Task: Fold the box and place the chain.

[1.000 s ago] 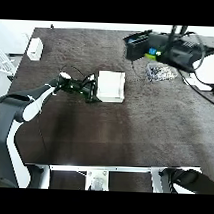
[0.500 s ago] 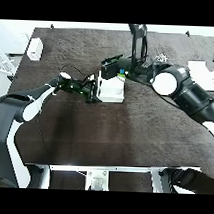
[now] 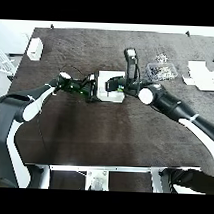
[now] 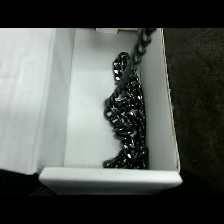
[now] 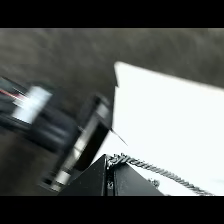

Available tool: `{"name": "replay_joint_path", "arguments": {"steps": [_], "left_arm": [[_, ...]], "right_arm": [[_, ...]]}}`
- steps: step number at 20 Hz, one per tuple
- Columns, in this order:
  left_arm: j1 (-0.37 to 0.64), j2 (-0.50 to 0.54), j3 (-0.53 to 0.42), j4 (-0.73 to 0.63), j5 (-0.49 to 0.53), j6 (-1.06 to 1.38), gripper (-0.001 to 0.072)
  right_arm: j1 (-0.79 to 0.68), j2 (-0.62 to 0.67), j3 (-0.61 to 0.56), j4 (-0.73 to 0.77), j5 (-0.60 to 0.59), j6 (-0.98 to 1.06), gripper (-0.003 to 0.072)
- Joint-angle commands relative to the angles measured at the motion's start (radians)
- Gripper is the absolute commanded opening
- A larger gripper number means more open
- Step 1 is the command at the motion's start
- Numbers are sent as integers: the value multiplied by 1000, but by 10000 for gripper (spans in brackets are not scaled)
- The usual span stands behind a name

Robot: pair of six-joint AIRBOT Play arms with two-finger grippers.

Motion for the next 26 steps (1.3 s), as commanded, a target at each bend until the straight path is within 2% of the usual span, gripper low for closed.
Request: {"name": "replay_joint_path", "arguments": {"steps": [1, 2, 4, 8, 11, 13, 18, 19, 22, 26], "left_arm": [[0, 1, 0, -3, -1, 0, 233], [0, 1, 0, -2, -1, 0, 233], [0, 1, 0, -2, 0, 0, 233], [0, 1, 0, -2, -1, 0, 233], [0, 1, 0, -3, -1, 0, 233], [0, 1, 0, -3, -1, 0, 233], [0, 1, 0, -2, 0, 0, 233], [0, 1, 0, -1, 0, 0, 233], [0, 0, 0, 2, 0, 0, 233], [0, 0, -3, 2, 0, -2, 233]], "right_arm": [[-21, -123, -34, 3, -45, 24, 14], [-29, -149, -33, 3, -44, 23, 43], [-48, -155, -31, 2, -43, 17, 469], [-129, -37, -25, -36, -34, 16, 469], [-241, 48, -25, -111, 24, 16, 470], [-352, 46, -35, -109, 47, 17, 538], [-550, -89, -39, -93, 32, 16, 547], [-564, -123, -31, -94, 32, 16, 574], [-576, -210, -7, -89, 18, -8, 574], [-576, -306, 65, -6, -37, -89, 574]]}}
